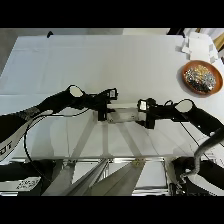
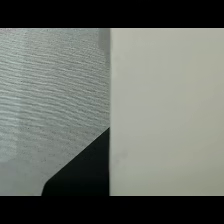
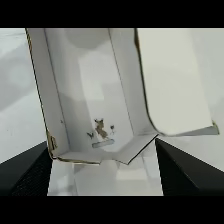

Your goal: Fold the box and place the chain.

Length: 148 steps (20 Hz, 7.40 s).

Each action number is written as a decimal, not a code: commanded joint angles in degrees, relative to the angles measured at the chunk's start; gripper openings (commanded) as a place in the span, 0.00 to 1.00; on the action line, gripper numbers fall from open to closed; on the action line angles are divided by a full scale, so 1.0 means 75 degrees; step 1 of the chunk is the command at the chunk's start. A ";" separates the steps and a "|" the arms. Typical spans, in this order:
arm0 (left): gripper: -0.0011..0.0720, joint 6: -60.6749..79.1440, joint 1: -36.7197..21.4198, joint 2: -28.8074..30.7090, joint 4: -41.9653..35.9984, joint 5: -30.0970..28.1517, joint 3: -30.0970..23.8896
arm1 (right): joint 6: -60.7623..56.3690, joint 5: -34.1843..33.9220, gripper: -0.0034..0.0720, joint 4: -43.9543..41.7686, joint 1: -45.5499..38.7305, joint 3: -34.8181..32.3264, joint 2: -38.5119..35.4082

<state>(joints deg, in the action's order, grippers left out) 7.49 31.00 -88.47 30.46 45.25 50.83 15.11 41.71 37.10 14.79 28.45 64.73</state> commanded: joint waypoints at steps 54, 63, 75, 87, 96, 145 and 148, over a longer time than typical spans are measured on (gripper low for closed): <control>0.03 0.0000 -0.0003 -0.0003 0.0000 -0.0003 0.0000 | 0.1853 0.0895 0.95 -0.0842 -0.0344 0.0793 0.1851; 0.03 0.0000 -0.0003 -0.0003 0.0000 -0.0003 0.0000 | 0.1853 0.0927 0.85 -0.0839 -0.0344 0.0825 0.1955; 0.03 0.0000 -0.0003 -0.0003 0.0000 -0.0003 0.0000 | 0.1851 0.0845 0.64 -0.0813 -0.0344 0.0825 0.1990; 0.03 0.0000 -0.0003 -0.0003 0.0000 -0.0003 0.0000 | 0.1851 0.1131 0.65 -0.0807 -0.0344 0.0825 0.1988; 0.03 0.0000 -0.0003 -0.0003 0.0000 -0.0003 0.0000 | 0.1851 0.1131 0.65 -0.0807 -0.0344 0.0825 0.1988; 0.71 -0.2326 -0.0574 0.1667 0.2215 0.0656 0.0000 | 0.1851 0.1131 0.65 -0.0804 -0.0344 0.0825 0.1988; 0.69 -0.2634 -0.0720 0.2285 0.2294 0.0787 0.0000 | 0.1851 0.1131 0.65 -0.0804 -0.0344 0.0825 0.1988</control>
<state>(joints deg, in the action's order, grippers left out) -8.71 26.72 -75.16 44.77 49.76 50.81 29.02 50.19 31.07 12.16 34.59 79.64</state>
